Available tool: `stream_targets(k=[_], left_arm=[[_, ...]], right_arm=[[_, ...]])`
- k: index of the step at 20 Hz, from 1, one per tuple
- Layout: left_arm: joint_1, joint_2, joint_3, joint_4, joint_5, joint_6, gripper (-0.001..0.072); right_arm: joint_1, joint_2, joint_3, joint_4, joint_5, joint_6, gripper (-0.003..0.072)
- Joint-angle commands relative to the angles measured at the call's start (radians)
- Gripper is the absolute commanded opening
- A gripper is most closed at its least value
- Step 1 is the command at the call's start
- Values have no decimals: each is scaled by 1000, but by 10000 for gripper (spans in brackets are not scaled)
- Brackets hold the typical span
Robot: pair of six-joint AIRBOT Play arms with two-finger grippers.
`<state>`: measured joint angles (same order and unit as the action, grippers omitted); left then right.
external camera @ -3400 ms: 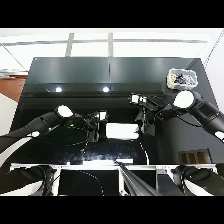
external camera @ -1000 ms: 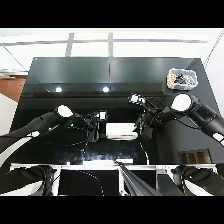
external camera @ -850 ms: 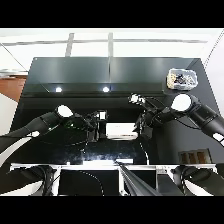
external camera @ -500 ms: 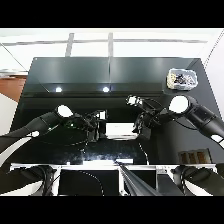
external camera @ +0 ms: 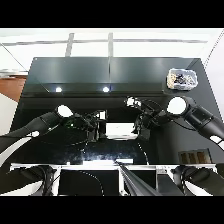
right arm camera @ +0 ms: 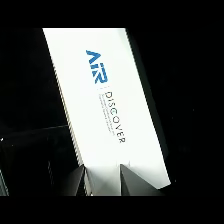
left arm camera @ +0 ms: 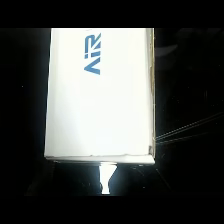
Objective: Fold the box and place the chain.
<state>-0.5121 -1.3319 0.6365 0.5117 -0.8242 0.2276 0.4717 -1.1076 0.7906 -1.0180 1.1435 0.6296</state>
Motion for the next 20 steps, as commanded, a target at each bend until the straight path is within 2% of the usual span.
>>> stream_targets(k=[1, 20], left_arm=[[-1, -1, 0, 0, 0, 0, 347], [-1, -1, 0, 0, 0, 0, 348]], right_arm=[[1, -4, 0, -4, 1, 3, 249], [3, -22, 0, -3, 8, 6, 249]])
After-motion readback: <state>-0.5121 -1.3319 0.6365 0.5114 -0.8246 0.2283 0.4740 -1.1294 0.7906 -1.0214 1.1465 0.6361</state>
